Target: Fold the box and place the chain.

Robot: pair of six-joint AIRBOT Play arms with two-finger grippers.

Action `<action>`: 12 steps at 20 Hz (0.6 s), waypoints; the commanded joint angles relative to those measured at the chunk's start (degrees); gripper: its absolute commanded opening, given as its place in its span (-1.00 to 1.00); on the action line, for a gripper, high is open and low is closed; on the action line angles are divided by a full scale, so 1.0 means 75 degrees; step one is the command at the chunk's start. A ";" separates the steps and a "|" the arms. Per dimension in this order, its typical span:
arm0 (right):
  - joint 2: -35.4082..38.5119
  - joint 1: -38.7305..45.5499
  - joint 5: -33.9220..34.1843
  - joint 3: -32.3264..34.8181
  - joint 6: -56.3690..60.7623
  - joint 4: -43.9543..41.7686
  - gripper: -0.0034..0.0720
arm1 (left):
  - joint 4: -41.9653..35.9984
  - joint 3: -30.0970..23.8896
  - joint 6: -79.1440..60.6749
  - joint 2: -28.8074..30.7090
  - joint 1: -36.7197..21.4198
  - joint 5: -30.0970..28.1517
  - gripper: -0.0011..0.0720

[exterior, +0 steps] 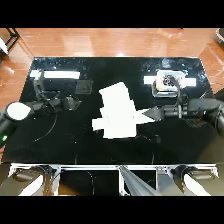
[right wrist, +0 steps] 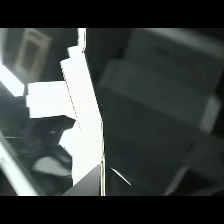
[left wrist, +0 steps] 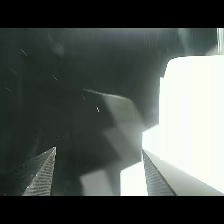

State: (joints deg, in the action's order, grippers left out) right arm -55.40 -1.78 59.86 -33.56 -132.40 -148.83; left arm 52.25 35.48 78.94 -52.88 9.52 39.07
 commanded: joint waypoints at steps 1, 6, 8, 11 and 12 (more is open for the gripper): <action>0.1204 -0.0667 -0.1419 0.1204 -0.0495 -0.0035 -0.86 | -0.0892 0.0504 -0.1265 -0.1195 -0.0577 0.1413 0.77; 0.1638 -0.0670 -0.1221 0.1731 -0.0370 -0.0038 -0.86 | -0.4042 0.0699 -0.5761 -0.3348 -0.1737 0.4969 0.78; 0.1638 -0.0667 -0.1137 0.1731 -0.0286 -0.0041 -0.86 | -0.4083 0.0781 -0.6286 -0.3870 -0.1451 0.4809 0.79; 0.1638 -0.0667 -0.1037 0.1731 -0.0119 -0.0035 -0.86 | -0.3885 0.1230 -0.6843 -0.4366 -0.0705 0.4441 0.79; 0.1638 -0.0670 -0.1032 0.1731 -0.0117 -0.0032 -0.86 | -0.3891 0.1384 -0.7254 -0.4447 -0.0428 0.4415 0.79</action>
